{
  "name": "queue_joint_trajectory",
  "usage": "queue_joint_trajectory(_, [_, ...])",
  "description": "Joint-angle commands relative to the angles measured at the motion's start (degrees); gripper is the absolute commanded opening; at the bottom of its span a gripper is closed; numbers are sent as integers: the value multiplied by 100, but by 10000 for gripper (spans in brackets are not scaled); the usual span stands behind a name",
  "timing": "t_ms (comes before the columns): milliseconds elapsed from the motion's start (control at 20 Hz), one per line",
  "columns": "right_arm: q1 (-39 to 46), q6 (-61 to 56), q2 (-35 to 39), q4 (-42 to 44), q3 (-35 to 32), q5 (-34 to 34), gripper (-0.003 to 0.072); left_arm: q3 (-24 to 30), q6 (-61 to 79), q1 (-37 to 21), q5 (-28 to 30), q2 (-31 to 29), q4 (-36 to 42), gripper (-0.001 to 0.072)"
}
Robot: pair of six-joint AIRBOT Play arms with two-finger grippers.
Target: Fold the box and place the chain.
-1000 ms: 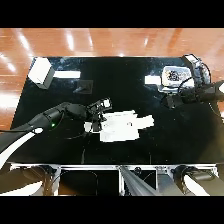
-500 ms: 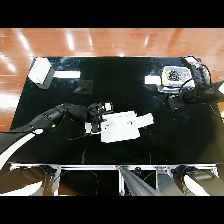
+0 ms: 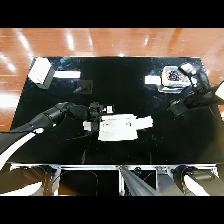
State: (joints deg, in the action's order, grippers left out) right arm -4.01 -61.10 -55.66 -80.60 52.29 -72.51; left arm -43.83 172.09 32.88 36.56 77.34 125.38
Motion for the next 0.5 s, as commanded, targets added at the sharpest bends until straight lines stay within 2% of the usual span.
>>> queue_joint_trajectory(0, [-48,1803,-11,1891,-728,-310,706,-63,0,7,284,-7,4,20])
queue_joint_trajectory(50, [-201,2531,-9,2385,-953,-262,706,-61,0,7,365,-2,0,20])
queue_joint_trajectory(100, [-396,2935,-11,2452,-1137,-50,706,-61,0,4,363,-2,-2,20])
queue_joint_trajectory(250, [-975,3442,-138,1792,-1661,636,706,-63,0,0,334,-2,0,20])
queue_joint_trajectory(450, [-1617,4245,-219,1943,-1989,1012,706,-63,0,0,330,0,-4,20])
